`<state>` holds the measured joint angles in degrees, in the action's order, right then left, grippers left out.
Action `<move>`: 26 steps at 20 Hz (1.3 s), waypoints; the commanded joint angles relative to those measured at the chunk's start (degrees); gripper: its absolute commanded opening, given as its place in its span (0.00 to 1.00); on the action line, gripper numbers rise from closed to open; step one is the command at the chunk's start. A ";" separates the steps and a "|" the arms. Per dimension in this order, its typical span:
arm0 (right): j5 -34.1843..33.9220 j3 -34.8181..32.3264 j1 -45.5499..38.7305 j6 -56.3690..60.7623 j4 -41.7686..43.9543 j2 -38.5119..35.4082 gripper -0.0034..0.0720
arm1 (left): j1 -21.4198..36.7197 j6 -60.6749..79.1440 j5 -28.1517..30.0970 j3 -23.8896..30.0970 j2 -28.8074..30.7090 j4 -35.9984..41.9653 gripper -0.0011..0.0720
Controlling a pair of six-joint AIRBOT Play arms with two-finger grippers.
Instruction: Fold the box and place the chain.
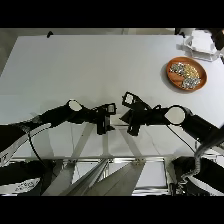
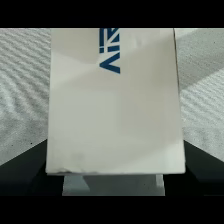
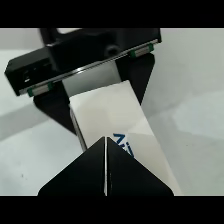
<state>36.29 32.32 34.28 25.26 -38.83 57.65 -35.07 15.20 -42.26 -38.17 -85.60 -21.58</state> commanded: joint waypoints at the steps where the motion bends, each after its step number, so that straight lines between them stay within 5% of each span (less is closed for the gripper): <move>1: -6.14 -4.57 0.00 -7.61 11.39 -0.07 0.05 | -0.02 0.00 0.02 0.02 0.02 -0.02 0.58; 20: -7.17 -11.56 0.00 -10.97 12.35 3.76 0.05 | -0.02 0.00 0.02 0.02 0.02 -0.02 0.58; 26: -8.15 -11.02 -0.02 -11.93 13.22 -4.09 0.05 | -0.04 0.00 0.00 0.02 0.02 -0.02 0.58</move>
